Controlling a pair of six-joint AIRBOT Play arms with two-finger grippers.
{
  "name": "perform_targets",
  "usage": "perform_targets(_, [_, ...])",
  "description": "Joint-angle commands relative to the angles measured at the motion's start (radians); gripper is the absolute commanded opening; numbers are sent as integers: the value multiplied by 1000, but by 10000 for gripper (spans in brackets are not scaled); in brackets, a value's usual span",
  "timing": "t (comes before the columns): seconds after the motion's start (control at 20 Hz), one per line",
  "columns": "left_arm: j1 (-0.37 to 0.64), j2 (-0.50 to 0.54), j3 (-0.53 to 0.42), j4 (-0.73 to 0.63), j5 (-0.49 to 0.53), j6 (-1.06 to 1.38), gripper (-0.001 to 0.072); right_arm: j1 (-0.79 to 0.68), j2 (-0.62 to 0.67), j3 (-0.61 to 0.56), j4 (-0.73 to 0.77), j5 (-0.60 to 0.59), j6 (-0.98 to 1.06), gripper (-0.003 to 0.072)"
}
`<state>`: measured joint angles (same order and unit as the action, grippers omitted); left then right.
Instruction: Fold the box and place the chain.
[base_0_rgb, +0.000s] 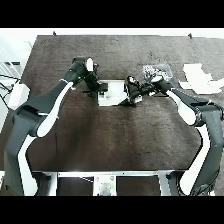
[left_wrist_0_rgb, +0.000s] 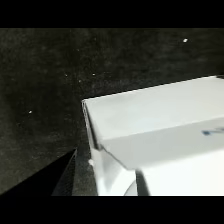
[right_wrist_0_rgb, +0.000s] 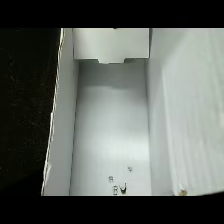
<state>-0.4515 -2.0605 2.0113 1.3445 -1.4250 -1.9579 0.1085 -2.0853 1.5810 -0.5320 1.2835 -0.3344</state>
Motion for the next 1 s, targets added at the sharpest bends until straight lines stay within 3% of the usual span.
perform_targets(0.0, [-6,-48,42,40,-63,-27,426,0,0,0,0,0,0,579])
perform_targets(0.65, [-20,-61,44,91,-22,3,404,0,0,0,0,0,0,579])
perform_targets(0.7, [-24,-65,44,93,-20,3,343,0,0,0,0,0,0,579])
perform_targets(0.75, [-29,-67,44,93,-9,11,182,0,0,0,0,0,0,579])
perform_targets(0.9, [-30,-67,44,89,15,22,157,0,0,0,0,0,0,579])
perform_targets(0.95, [-30,-67,44,89,13,24,111,0,0,0,0,0,0,579])
